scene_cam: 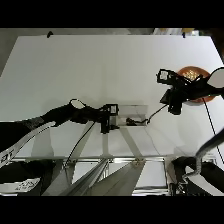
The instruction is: Fold the box and place the chain.
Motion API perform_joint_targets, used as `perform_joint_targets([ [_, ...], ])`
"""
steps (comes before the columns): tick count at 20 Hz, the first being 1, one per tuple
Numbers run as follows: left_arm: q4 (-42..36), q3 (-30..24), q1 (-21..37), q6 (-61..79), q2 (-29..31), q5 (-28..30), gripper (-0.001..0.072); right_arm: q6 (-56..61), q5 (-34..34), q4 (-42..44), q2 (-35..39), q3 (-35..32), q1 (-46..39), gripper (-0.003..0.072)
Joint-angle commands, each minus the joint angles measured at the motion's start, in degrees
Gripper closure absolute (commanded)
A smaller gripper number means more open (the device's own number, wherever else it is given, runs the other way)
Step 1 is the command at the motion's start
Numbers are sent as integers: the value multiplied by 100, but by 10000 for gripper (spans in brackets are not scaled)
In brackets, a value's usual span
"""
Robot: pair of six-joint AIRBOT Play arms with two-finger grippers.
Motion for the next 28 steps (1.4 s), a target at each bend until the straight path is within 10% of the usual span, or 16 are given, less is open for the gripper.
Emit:
perform_joint_targets([
  [1, 2, 0, 2, 2, 0, 0, 558, -529, -341, -297, -551, -310, -7, 525],
  [7, 0, 0, 2, 2, 0, 0, 558, -1464, -1224, -345, -1202, -916, 234, 428],
  [21, 2, 0, 2, 2, 0, 0, 558, -1537, -1552, -595, -1746, -935, 234, 621],
  [28, 2, 0, 2, 2, 0, 0, 558, -1497, -1003, -785, -651, -935, 232, 671],
])
